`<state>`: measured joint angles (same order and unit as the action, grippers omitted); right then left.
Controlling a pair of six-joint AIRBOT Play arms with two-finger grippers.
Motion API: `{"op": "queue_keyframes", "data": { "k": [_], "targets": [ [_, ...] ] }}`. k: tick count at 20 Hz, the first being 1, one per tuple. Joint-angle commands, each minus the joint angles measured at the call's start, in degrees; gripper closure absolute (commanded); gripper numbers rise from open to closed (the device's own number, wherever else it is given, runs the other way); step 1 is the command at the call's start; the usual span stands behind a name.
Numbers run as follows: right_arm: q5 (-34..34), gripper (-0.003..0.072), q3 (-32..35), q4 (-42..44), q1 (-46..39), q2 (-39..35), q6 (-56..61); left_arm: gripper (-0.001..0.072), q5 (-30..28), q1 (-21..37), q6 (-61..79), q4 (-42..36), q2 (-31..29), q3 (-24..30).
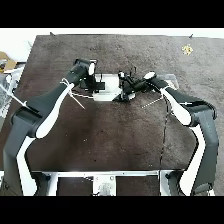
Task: Fold the box and place the chain.
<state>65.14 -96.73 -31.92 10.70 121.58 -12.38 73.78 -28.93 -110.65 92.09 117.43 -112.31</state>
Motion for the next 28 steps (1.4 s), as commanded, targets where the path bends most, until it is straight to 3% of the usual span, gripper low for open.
{"op": "queue_keyframes", "data": {
  "k": [1, 8, 10, 13, 18, 19, 20, 28],
  "targets": [
    [0.0, 0.0248, 0.0, 0.0, 0.0, 0.0, 0.0, 0.0479, 5.2, -1.1, -3.7, 4.3, 3.1, -3.6],
    [0.0, 0.0248, 0.0, 0.0, 0.0, 0.0, 0.0, 0.0552, 4.3, -1.4, -5.6, 5.3, 3.6, -3.6],
    [0.0, 0.0248, 0.0, 0.0, 0.0, 0.0, 0.0, 0.0663, 4.2, -1.4, -5.6, 5.2, 3.7, -3.6],
    [0.0, 0.0248, 0.0, 0.0, 0.0, 0.0, 0.0, 0.0699, 4.7, -1.4, -6.5, 5.1, 3.7, -3.6],
    [0.0, 0.0249, 0.0, 0.0, 0.0, 0.0, 0.0, 0.0697, 4.9, -1.4, -6.7, 4.7, 3.6, -3.6],
    [0.0, 0.0249, 0.0, 0.0, 0.0, 0.0, 0.0, 0.0556, 4.3, -1.4, -6.4, 4.4, 3.6, -3.6],
    [0.0, 0.0248, 0.0, 0.0, 0.0, 0.0, 0.0, 0.0341, 3.4, -1.4, -6.1, 3.7, 3.5, -3.6],
    [0.0, 0.0248, 0.0, 0.0, 0.0, 0.0, 0.0, 0.0338, 7.3, -1.3, -2.2, 2.6, 1.9, -5.0]
  ]
}}
